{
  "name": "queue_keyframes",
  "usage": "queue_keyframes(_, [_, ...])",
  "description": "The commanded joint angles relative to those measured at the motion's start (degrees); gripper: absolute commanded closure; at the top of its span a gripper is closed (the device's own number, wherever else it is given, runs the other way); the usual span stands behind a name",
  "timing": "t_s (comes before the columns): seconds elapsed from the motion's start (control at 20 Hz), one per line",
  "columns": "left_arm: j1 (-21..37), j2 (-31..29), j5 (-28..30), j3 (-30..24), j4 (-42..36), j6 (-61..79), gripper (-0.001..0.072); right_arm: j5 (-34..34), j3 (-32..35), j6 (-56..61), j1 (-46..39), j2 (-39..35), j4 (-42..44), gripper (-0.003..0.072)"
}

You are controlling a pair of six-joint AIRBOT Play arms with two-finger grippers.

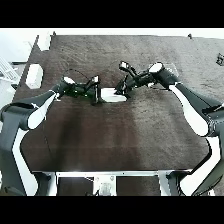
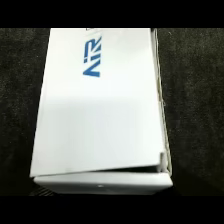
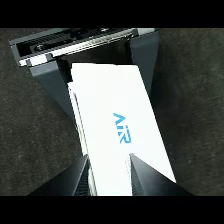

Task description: Fold the box and place the chain.

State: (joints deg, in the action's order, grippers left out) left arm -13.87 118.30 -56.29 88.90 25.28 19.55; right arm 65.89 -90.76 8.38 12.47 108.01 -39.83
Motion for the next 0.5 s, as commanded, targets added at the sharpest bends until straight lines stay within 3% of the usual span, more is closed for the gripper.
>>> queue_keyframes(0.0, [-0.04, 0.02, -0.15, -0.02, -0.02, 0.00, 0.0361, 2.05, 1.70, 0.02, 0.13, 0.02, -0.20, 0.0350])
queue_keyframes(0.15, [-0.04, 0.02, -0.15, -0.02, -0.02, -0.02, 0.0360, 2.03, 2.19, -0.92, 0.07, 0.02, 0.28, 0.0291])
queue_keyframes(0.45, [-0.04, 0.02, -0.15, -0.02, -0.02, -0.02, 0.0361, 2.12, 0.83, -1.60, -2.23, -0.68, 8.92, 0.0290])
